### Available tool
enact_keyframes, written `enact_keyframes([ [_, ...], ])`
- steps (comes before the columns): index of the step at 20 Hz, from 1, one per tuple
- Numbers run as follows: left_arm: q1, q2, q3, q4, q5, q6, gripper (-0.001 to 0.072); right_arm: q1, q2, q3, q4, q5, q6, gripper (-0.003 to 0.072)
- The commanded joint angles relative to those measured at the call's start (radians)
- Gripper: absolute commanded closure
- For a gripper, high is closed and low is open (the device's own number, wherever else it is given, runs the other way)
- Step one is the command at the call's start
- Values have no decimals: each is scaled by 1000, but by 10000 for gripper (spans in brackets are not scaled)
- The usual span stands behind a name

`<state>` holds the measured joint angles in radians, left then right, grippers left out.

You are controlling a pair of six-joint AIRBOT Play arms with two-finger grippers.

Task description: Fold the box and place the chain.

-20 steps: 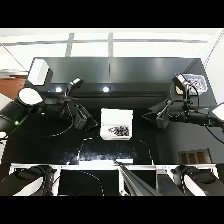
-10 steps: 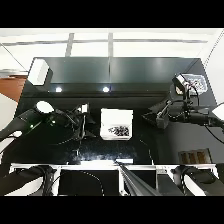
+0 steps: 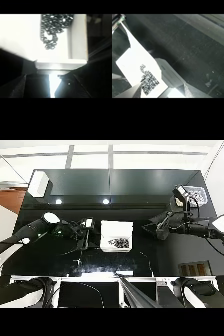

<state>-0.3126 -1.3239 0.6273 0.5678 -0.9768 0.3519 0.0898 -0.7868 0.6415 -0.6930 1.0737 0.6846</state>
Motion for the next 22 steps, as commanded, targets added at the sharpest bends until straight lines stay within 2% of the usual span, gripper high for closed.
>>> enact_keyframes([
  [1,-50,-6,5,54,51,-34,2,-1,1,1,0,-1,0,82],
  [7,-106,-6,7,48,87,-49,2,-1,1,1,0,-1,0,82],
  [20,-122,-6,7,-2,92,-57,3,-1,1,1,-24,-15,0,83],
  [22,-129,-6,7,0,94,-57,28,0,1,1,-30,-35,0,82],
])
